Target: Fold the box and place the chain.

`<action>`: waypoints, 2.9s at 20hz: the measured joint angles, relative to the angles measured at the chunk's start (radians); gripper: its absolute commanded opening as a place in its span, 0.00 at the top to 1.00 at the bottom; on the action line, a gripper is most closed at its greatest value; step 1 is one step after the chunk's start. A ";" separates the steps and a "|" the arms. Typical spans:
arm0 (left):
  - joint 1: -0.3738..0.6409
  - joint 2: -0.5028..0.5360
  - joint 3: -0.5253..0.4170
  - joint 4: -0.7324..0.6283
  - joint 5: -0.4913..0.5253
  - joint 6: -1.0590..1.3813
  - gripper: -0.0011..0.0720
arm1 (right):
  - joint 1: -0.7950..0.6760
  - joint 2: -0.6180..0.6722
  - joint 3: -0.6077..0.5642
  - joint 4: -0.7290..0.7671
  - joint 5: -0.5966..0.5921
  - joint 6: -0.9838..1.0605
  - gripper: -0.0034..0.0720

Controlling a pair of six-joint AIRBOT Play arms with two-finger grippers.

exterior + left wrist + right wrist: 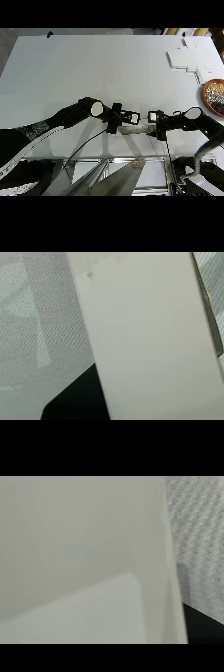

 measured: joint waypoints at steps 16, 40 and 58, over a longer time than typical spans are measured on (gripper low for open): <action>0.009 -0.001 0.037 0.064 -0.058 0.000 0.98 | 0.000 -0.019 -0.004 0.017 0.039 0.001 0.41; 0.013 -0.027 0.043 0.016 -0.039 0.003 0.98 | 0.009 -0.029 -0.005 0.055 0.011 -0.067 0.23; 0.013 -0.030 0.043 0.025 -0.039 0.002 0.96 | 0.069 -0.045 -0.004 0.030 -0.025 -0.032 0.19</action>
